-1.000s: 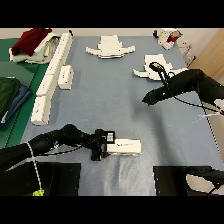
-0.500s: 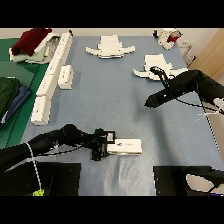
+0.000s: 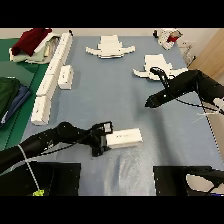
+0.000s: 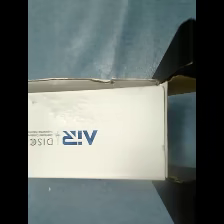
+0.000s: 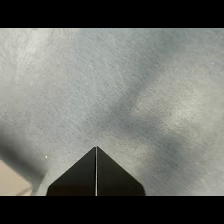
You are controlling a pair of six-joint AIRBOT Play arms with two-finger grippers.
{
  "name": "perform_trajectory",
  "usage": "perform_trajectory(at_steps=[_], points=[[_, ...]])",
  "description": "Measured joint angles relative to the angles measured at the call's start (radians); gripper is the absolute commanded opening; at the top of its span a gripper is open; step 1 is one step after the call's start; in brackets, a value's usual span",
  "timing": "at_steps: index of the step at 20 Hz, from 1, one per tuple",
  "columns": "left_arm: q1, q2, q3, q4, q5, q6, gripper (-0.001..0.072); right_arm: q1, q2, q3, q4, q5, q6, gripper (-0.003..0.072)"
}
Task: Fold the box.
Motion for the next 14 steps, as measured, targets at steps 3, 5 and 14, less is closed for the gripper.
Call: perform_trajectory(at_steps=[3,5,14], points=[[0.146,0.07,0.002,0.127,0.031,-0.239,0.0522,0.0,0.0,0.0,0.0,0.0,0.0,0.0004],[0.289,0.109,0.002,0.261,0.046,-0.432,0.0522,0.0,0.0,0.0,0.0,0.0,0.0,0.0004],[0.828,0.126,0.003,0.53,0.103,-0.793,0.0523,0.0,0.0,0.0,0.0,0.0,0.0,0.0004]])
